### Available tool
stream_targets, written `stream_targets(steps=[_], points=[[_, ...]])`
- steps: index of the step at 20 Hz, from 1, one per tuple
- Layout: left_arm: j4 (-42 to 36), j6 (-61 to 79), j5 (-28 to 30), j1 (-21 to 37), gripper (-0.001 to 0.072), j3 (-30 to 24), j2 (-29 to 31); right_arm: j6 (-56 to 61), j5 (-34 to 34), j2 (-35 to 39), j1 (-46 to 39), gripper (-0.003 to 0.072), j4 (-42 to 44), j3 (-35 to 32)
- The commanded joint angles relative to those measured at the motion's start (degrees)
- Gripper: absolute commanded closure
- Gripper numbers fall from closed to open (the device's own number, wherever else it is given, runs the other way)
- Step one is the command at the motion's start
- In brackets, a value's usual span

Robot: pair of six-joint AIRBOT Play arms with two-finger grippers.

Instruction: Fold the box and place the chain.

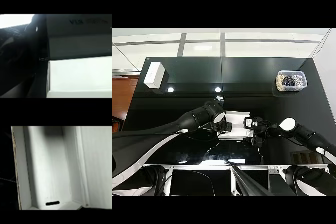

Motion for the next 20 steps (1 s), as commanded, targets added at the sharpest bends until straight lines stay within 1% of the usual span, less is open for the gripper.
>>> stream_targets(steps=[1,2,3,4,5,8,9,11,12,16,20], points=[[-0.09,0.02,-0.59,-0.04,0.0422,0.17,-0.39,0.0,0.02,-0.02,0.07,0.0223,0.0,-0.02],[-0.11,0.22,-0.48,-0.04,0.0485,0.17,-0.39,0.0,0.02,-0.02,0.07,0.0223,0.0,-0.02],[-0.24,0.24,-0.48,-0.13,0.0592,0.17,-0.39,0.0,0.02,-0.02,0.07,0.0223,0.0,-0.02],[-0.26,0.37,-0.46,-0.26,0.0659,0.17,-0.39,0.0,0.02,-0.02,0.07,0.0223,0.02,-0.02],[-0.26,0.46,-0.24,-0.44,0.0671,0.17,-0.39,0.0,0.02,-0.02,0.07,0.0223,0.0,-0.02],[-0.28,0.46,-0.09,-0.76,0.0671,0.17,-0.37,-0.02,0.02,-0.02,0.07,0.0223,0.0,-0.02],[-0.28,0.44,-0.11,-0.76,0.0635,0.17,-0.39,0.0,0.02,-0.02,0.07,0.0223,0.02,-0.02],[-0.28,0.42,-0.2,-0.74,0.0432,0.17,-0.39,0.0,0.02,-0.02,0.07,0.0223,0.0,-0.02],[-0.28,0.42,-0.26,-0.74,0.0399,0.17,-0.37,0.0,0.02,-0.02,0.07,0.0223,0.0,-0.02],[-0.28,0.42,-0.26,-0.74,0.04,0.37,-0.39,0.0,0.02,-0.02,0.07,0.0223,0.02,-0.02],[-0.24,0.63,-0.57,-0.52,0.04,2.47,-0.37,0.0,0.0,-0.02,0.07,0.0223,0.02,-0.02]])
